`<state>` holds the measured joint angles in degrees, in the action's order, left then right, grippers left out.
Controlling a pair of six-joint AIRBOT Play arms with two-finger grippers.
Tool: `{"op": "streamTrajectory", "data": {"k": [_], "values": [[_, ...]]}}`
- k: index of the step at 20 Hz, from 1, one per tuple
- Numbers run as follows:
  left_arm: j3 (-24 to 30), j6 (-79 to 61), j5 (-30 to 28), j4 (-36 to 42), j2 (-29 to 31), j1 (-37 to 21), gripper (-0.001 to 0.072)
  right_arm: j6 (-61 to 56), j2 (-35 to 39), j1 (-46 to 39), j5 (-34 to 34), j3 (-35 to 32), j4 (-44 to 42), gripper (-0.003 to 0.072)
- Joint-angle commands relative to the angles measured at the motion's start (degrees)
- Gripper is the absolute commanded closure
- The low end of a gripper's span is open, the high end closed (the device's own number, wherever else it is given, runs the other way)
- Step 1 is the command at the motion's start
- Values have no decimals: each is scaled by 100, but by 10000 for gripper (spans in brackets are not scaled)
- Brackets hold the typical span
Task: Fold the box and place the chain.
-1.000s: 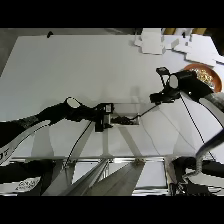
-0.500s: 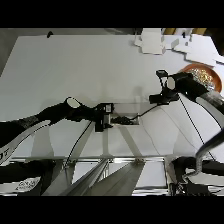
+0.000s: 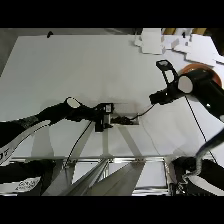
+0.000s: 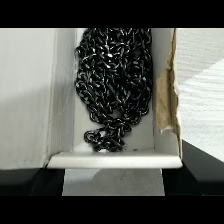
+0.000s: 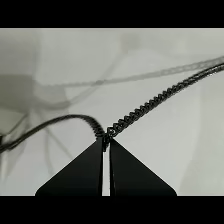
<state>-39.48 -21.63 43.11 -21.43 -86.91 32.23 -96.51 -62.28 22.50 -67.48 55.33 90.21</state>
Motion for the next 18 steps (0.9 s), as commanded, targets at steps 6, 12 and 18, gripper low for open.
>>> {"op": "streamTrajectory", "data": {"k": [6, 12, 18], "values": [[4, 0, 0, -2, 4, 0, 557, -267, 1445, 1272, -144, 0, -1233, 669], [4, 0, 0, -2, 4, 0, 557, -273, 1311, 1965, 935, -2, -1849, 669], [4, 0, -2, -2, 4, 0, 557, -306, 348, 2052, 1071, -2, -1585, 668]]}}
